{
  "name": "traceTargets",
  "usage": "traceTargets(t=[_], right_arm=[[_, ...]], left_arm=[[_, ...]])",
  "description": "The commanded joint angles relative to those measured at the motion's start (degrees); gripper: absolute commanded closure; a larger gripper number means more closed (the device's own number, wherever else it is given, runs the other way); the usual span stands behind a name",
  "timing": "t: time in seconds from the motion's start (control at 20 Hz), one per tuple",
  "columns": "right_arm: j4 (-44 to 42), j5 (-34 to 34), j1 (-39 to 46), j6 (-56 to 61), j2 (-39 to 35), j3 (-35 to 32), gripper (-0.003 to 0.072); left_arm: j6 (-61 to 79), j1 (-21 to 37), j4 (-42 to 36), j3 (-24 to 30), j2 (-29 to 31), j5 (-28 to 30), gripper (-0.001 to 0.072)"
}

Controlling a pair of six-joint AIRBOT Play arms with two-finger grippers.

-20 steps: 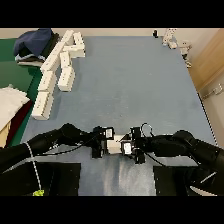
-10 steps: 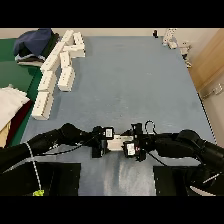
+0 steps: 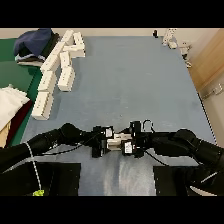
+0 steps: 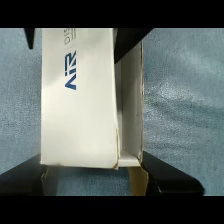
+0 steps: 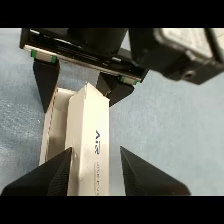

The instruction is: Fold the box.

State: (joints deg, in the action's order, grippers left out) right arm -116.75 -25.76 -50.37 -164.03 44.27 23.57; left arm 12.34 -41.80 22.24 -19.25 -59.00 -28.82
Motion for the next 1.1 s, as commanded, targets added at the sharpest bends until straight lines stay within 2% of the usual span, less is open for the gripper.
traceTargets(t=[0.0,1.05], right_arm=[[-1.6,-0.4,0.0,0.0,1.1,0.0,0.0246],[-6.6,-5.2,-0.1,0.0,1.0,-0.2,0.0234]], left_arm=[[0.1,0.0,0.1,0.0,0.0,-0.1,0.0232],[0.1,0.0,0.1,0.0,0.0,-0.1,0.0232]])
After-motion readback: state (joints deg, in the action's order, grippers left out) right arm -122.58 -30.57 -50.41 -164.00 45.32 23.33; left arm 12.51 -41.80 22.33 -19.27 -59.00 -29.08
